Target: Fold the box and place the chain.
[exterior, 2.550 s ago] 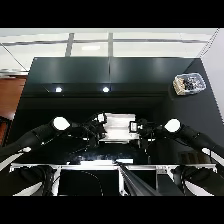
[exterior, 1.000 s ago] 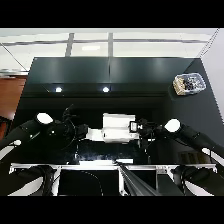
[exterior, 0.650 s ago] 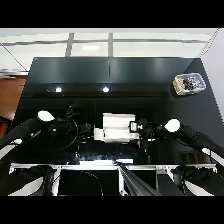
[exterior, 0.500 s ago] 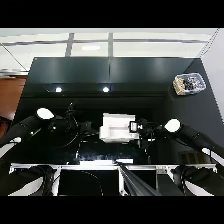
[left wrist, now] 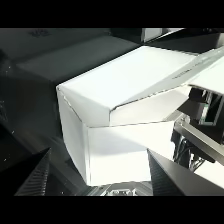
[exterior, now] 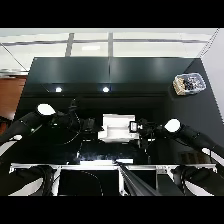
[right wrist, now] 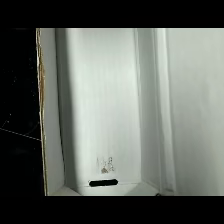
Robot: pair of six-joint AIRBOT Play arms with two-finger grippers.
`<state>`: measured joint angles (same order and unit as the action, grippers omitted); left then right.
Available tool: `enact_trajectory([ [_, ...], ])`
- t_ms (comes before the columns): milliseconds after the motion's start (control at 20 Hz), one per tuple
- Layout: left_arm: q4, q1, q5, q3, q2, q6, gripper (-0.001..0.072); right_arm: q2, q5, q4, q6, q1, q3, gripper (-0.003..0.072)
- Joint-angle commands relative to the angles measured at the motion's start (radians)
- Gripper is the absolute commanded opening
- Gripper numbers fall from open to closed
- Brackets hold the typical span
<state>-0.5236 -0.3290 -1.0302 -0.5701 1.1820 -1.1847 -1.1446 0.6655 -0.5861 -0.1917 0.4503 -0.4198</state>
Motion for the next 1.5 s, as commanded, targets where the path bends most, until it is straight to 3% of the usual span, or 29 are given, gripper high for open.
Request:
enact_trajectory([
  [0, -0.002, -0.045, 0.042, -0.009, 0.000, -0.015, 0.0665, -0.001, -0.001, 0.002, 0.000, 0.000, 0.000, 0.0409],
  [100, -0.005, -0.073, 0.059, -0.020, 0.000, -0.029, 0.0593, -0.001, -0.001, 0.002, 0.000, 0.000, 0.000, 0.0409],
  [400, -0.227, -0.183, 0.085, -0.124, 0.000, -0.233, 0.0592, -0.001, -0.001, 0.002, 0.000, 0.000, 0.000, 0.0409],
  [450, -0.252, -0.194, 0.085, -0.139, 0.000, -0.272, 0.0569, -0.001, -0.002, 0.002, 0.000, 0.000, 0.000, 0.0409],
  [500, -0.278, -0.202, 0.084, -0.151, 0.000, -0.310, 0.0483, -0.001, -0.002, 0.002, 0.000, 0.000, 0.000, 0.0409],
  [550, -0.289, -0.208, 0.084, -0.160, 0.000, -0.327, 0.0441, -0.001, -0.002, 0.002, 0.000, 0.000, 0.000, 0.0409],
  [1200, -0.396, -0.269, 0.104, -0.173, 0.008, -0.468, 0.0440, -0.001, -0.004, 0.002, 0.001, 0.000, 0.000, 0.0409],
  [1450, -0.505, -0.318, 0.111, -0.206, 0.042, -0.549, 0.0440, -0.001, -0.004, 0.002, 0.002, 0.000, 0.000, 0.0409],
])
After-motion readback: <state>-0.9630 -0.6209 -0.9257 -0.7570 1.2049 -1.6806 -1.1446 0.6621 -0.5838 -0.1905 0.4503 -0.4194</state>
